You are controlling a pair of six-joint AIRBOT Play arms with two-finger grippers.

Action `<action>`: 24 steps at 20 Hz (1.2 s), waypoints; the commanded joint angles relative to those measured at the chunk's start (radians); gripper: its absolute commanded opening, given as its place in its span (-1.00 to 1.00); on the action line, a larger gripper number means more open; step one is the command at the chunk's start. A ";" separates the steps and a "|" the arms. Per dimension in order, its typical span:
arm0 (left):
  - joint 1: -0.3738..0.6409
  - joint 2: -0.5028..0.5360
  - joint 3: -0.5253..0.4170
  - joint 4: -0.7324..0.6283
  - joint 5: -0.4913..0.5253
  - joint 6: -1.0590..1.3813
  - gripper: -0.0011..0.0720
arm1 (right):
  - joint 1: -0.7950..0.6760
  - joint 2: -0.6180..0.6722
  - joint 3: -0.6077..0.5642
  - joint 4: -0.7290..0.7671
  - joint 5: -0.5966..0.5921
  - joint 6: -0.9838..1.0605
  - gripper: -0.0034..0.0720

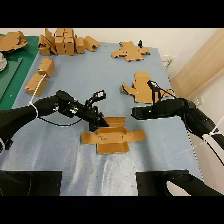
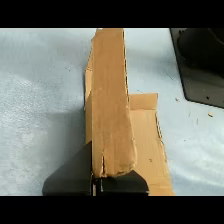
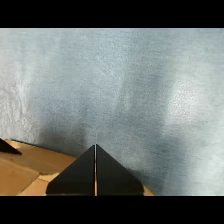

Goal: Fold the box.

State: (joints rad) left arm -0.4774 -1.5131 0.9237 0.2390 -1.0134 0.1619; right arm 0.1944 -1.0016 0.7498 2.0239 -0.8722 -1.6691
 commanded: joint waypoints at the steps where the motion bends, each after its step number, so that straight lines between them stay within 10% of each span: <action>1: -0.010 0.002 -0.003 -0.003 -0.036 -0.009 -0.94 | 0.001 0.001 0.000 0.000 0.009 0.000 -0.90; 24: -0.008 0.004 0.018 -0.007 0.031 -0.013 -0.94 | 0.001 0.001 0.000 0.034 0.008 -0.034 -0.90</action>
State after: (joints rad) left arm -0.4862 -1.5326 0.9329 0.2325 -1.0462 0.1139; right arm 0.1944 -1.0012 0.7498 2.0571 -0.8639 -1.7027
